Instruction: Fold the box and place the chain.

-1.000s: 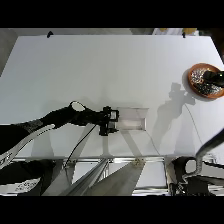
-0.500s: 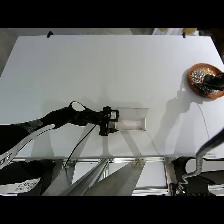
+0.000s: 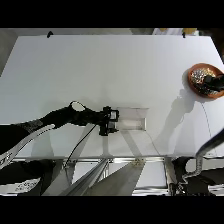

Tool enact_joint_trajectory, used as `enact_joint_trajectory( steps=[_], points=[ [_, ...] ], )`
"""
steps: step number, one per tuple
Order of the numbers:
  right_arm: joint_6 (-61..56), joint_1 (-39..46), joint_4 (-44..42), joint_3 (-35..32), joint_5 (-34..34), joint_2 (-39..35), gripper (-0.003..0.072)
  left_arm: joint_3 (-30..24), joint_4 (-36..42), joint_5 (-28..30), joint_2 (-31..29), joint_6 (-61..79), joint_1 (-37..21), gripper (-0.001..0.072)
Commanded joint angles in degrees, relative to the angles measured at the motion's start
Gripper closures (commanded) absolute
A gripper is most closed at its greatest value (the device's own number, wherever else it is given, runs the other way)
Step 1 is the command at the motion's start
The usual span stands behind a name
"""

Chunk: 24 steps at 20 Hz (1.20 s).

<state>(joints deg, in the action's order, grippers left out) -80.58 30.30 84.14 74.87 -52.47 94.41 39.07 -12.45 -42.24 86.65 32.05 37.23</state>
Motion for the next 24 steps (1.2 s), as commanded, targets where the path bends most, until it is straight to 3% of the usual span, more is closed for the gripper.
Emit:
enact_joint_trajectory(
  steps=[1,3,10,11,12,15,19,24],
  points=[
    [1.2,0.1,-0.8,0.0,1.1,1.2,0.0469,0.0,0.0,0.0,0.0,0.0,0.0,0.0691],
    [1.2,0.1,-0.3,0.0,1.6,1.6,0.0528,0.0,0.0,0.0,0.0,0.0,0.0,0.0691],
    [1.2,0.1,-0.5,0.0,1.4,2.3,0.0529,0.0,0.0,0.0,0.0,0.0,0.0,0.0691],
    [1.2,0.1,-0.4,0.0,1.0,2.3,0.0543,0.0,0.0,0.0,0.0,0.0,0.0,0.0691],
    [1.2,0.1,-0.4,0.0,0.3,2.3,0.0658,0.0,0.0,0.0,0.0,0.0,0.0,0.0691],
    [1.2,0.1,-0.4,0.0,-1.7,1.3,0.0667,0.0,0.0,0.0,0.0,0.0,0.0,0.0691],
    [1.1,0.0,-2.0,0.0,-0.9,-5.8,0.0667,0.0,0.0,0.0,0.0,0.0,0.0,0.0691],
    [1.9,-1.2,-14.0,0.0,-3.9,-17.1,0.0667,0.0,0.0,0.0,0.0,0.0,0.0,0.0691]
  ],
)
